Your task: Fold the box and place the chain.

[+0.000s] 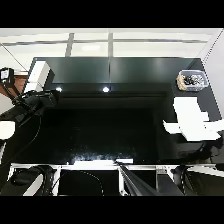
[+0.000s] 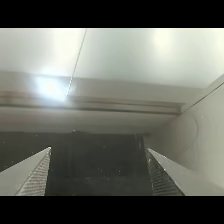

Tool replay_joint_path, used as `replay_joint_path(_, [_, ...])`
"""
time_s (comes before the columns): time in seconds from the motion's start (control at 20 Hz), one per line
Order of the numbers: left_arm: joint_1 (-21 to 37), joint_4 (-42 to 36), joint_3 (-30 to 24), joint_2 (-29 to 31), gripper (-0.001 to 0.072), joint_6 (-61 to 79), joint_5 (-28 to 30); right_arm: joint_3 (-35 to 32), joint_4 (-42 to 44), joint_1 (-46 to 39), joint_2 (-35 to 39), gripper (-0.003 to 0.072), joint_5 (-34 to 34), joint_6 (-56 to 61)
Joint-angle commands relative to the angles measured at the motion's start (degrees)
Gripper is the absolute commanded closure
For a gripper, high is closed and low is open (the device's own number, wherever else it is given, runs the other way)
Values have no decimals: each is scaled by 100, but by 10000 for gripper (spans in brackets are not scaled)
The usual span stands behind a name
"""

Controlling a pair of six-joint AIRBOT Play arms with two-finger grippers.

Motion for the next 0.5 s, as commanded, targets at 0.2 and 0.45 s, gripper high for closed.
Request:
replay_joint_path(0.2, [-2, -33, -2, -13, 7, -2, 9, 1493, -35, 675, -1989, -21, 2393, -249])
replay_joint_path(0.45, [0, -46, -2, -15, 7, -2, 13, 1493, -409, 960, -2026, 91, 2188, -264])
